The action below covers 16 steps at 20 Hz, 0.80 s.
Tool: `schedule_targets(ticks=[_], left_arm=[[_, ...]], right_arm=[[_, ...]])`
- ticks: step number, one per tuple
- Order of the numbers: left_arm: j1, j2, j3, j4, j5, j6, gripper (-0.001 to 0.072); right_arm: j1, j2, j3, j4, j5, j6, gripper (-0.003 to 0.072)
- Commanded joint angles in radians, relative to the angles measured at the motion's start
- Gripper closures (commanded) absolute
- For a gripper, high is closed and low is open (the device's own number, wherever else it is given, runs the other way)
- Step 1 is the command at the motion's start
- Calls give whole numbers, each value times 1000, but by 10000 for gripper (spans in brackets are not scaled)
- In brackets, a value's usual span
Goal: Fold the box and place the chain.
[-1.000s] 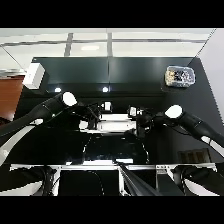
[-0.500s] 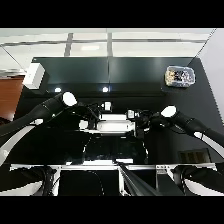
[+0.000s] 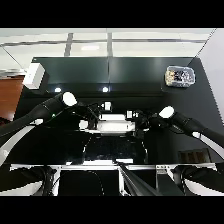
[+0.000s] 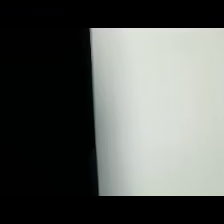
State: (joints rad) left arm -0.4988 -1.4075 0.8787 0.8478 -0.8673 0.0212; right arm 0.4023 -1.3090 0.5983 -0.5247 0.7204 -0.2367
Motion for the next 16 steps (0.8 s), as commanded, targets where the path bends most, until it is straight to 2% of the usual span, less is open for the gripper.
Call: schedule_targets(ticks=[1, 16], left_arm=[[0, -1, 1, 0, -1, 0, 682], [0, -1, 1, 0, 0, 0, 682]], right_arm=[[5, -2, 1, -20, -10, 24, -16], [11, -7, 6, -38, -18, 46, -16]])
